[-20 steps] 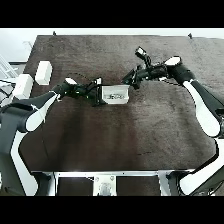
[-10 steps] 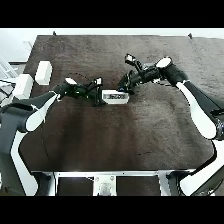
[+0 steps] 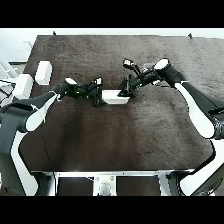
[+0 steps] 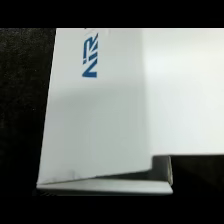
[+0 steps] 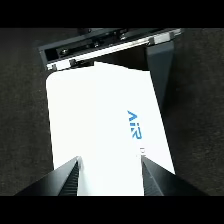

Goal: Fold the box and place the chain.

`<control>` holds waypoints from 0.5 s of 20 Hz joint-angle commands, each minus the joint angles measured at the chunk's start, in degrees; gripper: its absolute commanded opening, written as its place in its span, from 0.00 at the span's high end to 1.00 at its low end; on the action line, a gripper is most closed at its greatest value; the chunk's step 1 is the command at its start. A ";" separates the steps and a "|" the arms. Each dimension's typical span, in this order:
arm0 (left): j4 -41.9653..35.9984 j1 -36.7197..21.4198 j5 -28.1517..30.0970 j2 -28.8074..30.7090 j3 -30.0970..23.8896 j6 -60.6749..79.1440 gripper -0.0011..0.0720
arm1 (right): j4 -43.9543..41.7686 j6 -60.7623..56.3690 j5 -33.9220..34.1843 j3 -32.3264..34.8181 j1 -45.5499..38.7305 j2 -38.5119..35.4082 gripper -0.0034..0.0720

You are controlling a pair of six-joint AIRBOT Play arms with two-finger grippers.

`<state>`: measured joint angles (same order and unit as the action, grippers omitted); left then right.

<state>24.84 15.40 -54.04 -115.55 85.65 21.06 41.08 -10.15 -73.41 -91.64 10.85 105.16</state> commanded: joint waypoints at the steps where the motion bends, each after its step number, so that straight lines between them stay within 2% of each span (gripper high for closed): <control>1: 0.00 -0.02 0.00 0.02 0.00 0.00 0.26 | 0.33 -0.11 -0.33 0.00 0.31 1.09 0.35; 3: 0.00 -0.02 0.02 0.02 0.00 0.00 0.26 | 0.31 -0.11 -0.13 0.02 0.68 1.97 0.34; 4: 0.00 -0.02 0.00 0.02 0.00 0.00 0.26 | 0.33 -0.09 0.00 0.00 0.85 2.23 0.28; 5: 0.00 -0.02 0.00 0.00 0.00 0.00 0.26 | 0.33 -0.09 0.87 0.00 1.01 2.27 0.27; 10: 0.00 -0.02 0.02 0.02 0.00 0.00 0.26 | 0.33 0.35 5.14 0.00 1.09 2.27 0.27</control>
<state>24.84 15.40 -54.04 -115.55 85.65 21.06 41.39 -10.20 -70.74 -91.64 11.84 107.28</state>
